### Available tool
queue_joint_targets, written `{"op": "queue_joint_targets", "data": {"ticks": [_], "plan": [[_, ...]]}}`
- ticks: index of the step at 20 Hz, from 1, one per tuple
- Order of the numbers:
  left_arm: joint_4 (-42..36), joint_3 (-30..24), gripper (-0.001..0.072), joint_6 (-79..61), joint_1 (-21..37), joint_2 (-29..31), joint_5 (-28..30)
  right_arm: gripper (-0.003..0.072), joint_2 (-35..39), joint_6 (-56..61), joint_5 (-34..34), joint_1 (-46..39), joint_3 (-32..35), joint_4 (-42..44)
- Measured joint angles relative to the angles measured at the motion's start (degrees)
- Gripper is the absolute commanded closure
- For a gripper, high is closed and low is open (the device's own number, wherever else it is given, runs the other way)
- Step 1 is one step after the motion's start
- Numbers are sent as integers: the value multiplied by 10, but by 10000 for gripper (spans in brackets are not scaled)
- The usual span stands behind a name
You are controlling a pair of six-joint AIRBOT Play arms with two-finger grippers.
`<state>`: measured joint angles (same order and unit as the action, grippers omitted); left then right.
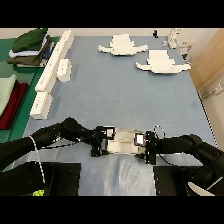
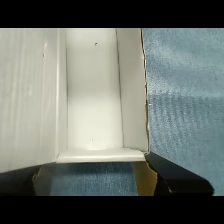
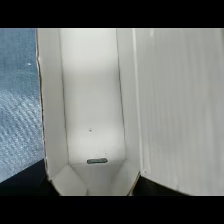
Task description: Fold the box.
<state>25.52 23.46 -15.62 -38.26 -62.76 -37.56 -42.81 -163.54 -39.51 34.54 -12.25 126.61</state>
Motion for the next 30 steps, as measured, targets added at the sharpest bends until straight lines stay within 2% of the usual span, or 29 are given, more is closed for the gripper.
{"op": "queue_joint_targets", "data": {"ticks": [19, 30], "plan": [[-12, -6, 13, -16, -26, -1, 8, 166, 0, -1, 0, 0, 0, 0], [-13, -7, 12, 5, -12, 0, 6, 166, 0, 0, 0, 0, 0, 0]]}}
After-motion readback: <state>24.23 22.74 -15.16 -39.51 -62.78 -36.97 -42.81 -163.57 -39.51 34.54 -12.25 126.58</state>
